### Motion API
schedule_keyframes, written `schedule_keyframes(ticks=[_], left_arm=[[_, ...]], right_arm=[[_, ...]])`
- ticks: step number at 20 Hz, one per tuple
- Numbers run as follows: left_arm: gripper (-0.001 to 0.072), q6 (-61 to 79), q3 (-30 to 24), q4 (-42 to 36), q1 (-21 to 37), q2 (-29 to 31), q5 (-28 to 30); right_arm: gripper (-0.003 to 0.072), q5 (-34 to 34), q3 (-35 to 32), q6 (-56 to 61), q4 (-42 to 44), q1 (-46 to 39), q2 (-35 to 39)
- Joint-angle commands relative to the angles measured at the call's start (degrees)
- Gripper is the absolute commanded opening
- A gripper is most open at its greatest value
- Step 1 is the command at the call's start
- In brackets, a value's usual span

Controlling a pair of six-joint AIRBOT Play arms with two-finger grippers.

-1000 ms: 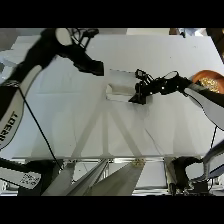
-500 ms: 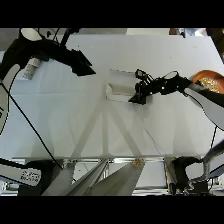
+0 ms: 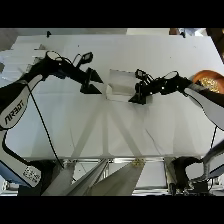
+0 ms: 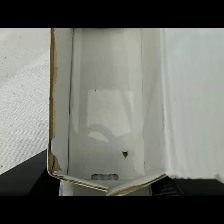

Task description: Fold the box and place the chain.

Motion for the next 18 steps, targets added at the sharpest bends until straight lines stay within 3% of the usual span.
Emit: schedule_keyframes(ticks=[1,4,10,18], left_arm=[[0.07,6.12,-0.24,0.2,-2.05,-2.05,2.8],[0.0701,5.77,-0.24,2.49,-2.8,-2.56,6.69],[0.0701,5.62,-0.24,2.03,-3.26,-3.1,8.98],[0.0701,5.66,-0.24,1.42,-5.18,-3.26,9.11]], right_arm=[[0.0434,0.02,0.02,0.0,0.0,0.04,-0.02],[0.0434,0.02,0.02,0.0,0.0,0.04,-0.02],[0.0434,0.02,0.02,0.0,0.0,0.04,-0.02],[0.0434,0.02,0.02,0.0,0.0,0.04,-0.02]])
